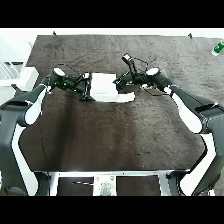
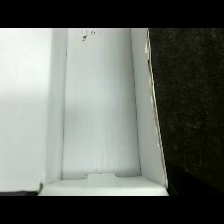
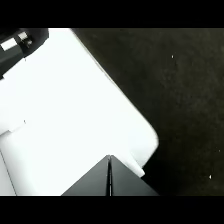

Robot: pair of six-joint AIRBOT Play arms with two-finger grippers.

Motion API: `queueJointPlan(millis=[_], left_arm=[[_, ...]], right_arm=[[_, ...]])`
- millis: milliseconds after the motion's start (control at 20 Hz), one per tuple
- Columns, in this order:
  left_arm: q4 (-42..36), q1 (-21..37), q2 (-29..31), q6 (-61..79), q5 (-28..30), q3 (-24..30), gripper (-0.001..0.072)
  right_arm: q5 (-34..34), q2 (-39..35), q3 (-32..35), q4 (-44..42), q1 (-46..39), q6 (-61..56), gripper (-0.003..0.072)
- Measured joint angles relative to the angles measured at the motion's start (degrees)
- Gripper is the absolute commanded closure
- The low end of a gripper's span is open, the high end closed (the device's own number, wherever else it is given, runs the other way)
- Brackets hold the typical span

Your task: Fold the box and place the chain.

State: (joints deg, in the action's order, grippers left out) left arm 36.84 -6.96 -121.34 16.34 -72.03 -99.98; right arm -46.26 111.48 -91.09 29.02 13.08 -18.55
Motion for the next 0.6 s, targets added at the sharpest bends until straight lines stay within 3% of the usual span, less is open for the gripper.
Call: queueJointPlan(millis=[600], left_arm=[[0.0, 0.0, 0.0, 0.0, -0.1, 0.0, 0.022]], right_arm=[[-2.0, 2.0, -1.3, 6.4, 0.4, -2.1, 0.0674]])
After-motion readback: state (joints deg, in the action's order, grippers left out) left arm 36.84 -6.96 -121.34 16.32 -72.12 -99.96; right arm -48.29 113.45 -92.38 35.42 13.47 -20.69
